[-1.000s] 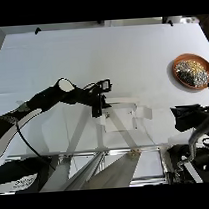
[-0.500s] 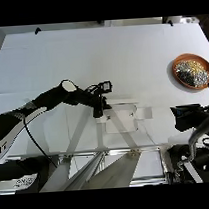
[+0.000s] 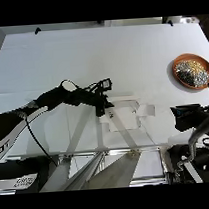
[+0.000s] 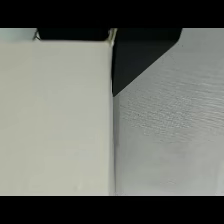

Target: Fold the box and place the chain.

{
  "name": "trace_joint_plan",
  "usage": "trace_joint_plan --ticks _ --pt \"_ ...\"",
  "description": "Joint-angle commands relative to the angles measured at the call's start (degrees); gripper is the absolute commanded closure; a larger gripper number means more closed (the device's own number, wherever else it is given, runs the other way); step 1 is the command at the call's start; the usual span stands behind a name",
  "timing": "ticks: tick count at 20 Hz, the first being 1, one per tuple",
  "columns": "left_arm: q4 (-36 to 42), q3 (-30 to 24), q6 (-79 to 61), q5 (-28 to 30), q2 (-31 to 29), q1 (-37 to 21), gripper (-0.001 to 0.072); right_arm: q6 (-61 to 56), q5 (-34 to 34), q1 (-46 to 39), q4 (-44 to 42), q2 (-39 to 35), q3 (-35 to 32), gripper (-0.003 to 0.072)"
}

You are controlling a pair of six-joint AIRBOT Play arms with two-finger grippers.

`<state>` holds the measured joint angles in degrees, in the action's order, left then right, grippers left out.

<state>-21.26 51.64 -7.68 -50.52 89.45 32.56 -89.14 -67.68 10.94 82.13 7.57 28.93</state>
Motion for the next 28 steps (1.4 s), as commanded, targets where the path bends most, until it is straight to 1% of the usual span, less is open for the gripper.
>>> trace_joint_plan --ticks 1,10,22,28 --pt "0.5 0.0 -0.2 0.1 0.7 0.0 0.0706 0.0 0.0 0.0 0.0 0.0 0.0 0.0464" --pt "-0.2 0.0 0.2 0.1 2.0 0.0 0.0699 0.0 0.0 0.0 0.2 0.0 0.0 0.0464" --pt "-0.2 0.0 0.2 0.1 2.2 0.0 0.0701 0.0 0.0 0.0 0.2 0.0 0.0 0.0464" --pt "-0.2 0.0 -0.1 -3.1 2.2 0.0 0.0703 0.0 0.0 0.0 0.2 0.0 0.0 0.0464"
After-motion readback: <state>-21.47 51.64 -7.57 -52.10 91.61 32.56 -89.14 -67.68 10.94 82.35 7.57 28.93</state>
